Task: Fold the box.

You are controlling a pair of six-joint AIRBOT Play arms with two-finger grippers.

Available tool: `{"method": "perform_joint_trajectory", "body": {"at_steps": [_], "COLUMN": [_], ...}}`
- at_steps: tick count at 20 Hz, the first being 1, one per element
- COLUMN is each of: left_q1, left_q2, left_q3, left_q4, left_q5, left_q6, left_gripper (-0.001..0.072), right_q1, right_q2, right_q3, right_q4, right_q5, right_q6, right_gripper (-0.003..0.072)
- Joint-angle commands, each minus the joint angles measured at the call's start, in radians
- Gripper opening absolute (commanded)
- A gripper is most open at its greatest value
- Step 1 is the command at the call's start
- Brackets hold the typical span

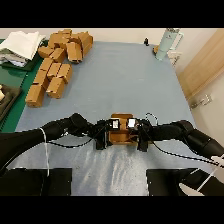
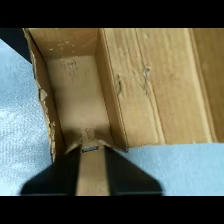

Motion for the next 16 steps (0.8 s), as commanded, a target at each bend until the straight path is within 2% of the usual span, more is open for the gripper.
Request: {"method": "perform_joint_trajectory", "body": {"at_steps": [1,11,12,14,16], "left_q1": [0.000,0.000,0.000,0.000,0.000], "left_q2": [0.000,0.000,0.000,0.000,0.000], "left_q3": [0.000,0.000,0.000,0.000,0.000], "left_q4": [0.000,0.000,0.000,0.000,0.000], "left_q5": [0.000,0.000,0.000,0.000,0.000], "left_q6": [0.000,0.000,0.000,0.000,0.000], "left_gripper": [0.0598,0.0597,0.0597,0.0597,0.0598], "right_q1": [0.012,0.011,0.011,0.011,0.010], "right_q2": [-0.019,-0.018,-0.013,0.020,0.070], "right_q3": [0.000,0.000,0.000,0.011,0.041], "right_q4": [0.009,-0.003,-0.021,-0.113,-0.260], "right_q5": [0.015,0.002,-0.014,-0.063,-0.134], "right_q6": [-0.011,-0.018,0.006,0.206,0.476], "right_gripper": [0.0474,0.0484,0.0438,0.0155,0.0075]}}
